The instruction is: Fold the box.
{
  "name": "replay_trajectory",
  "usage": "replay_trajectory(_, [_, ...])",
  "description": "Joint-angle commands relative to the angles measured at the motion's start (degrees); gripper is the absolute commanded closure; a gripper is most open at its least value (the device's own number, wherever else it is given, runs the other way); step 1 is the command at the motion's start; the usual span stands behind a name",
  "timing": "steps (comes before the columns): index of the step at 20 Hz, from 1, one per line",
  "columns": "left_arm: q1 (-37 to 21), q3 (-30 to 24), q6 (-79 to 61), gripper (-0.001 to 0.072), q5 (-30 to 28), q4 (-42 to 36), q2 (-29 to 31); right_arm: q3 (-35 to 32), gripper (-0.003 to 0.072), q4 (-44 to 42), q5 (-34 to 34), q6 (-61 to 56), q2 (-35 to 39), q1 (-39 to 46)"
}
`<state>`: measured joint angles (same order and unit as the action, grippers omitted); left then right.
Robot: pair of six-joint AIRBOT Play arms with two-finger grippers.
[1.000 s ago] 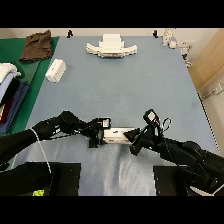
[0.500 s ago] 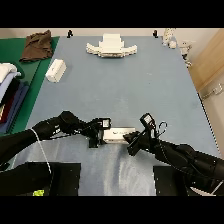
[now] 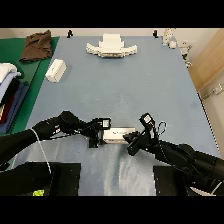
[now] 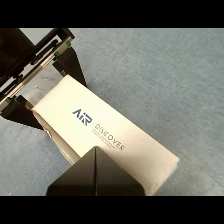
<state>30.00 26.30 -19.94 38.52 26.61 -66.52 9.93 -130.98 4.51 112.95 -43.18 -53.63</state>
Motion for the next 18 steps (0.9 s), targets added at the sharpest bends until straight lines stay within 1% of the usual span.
replay_trajectory(1, [0.0,0.1,0.0,0.0282,0.0,0.0,0.0,0.0,0.0683,0.2,0.1,0.0,2.6,0.0])
replay_trajectory(4, [0.0,0.1,0.0,0.0282,0.0,0.0,0.0,0.0,0.068,0.7,0.1,0.0,5.2,0.0])
replay_trajectory(5, [0.0,0.1,0.0,0.0282,0.0,0.0,0.0,0.1,0.066,1.3,0.1,0.0,5.9,0.0])
replay_trajectory(8, [0.0,0.1,0.0,0.0282,0.0,0.0,0.0,1.1,0.0644,2.2,0.0,0.0,7.2,0.0])
replay_trajectory(12, [0.0,0.1,0.0,0.0282,0.0,0.0,0.0,3.3,0.0639,2.6,0.0,0.0,7.3,0.4])
replay_trajectory(13, [0.0,0.1,0.0,0.0282,0.0,0.0,0.0,4.0,0.0608,2.6,0.0,0.0,7.3,0.7])
replay_trajectory(14, [0.0,0.1,0.0,0.0282,0.0,0.0,0.0,4.9,0.0598,2.6,0.0,0.0,7.2,1.1])
replay_trajectory(18, [0.0,0.1,0.0,0.0282,0.0,0.0,0.0,8.6,0.0599,2.6,0.0,-2.3,7.1,4.3])
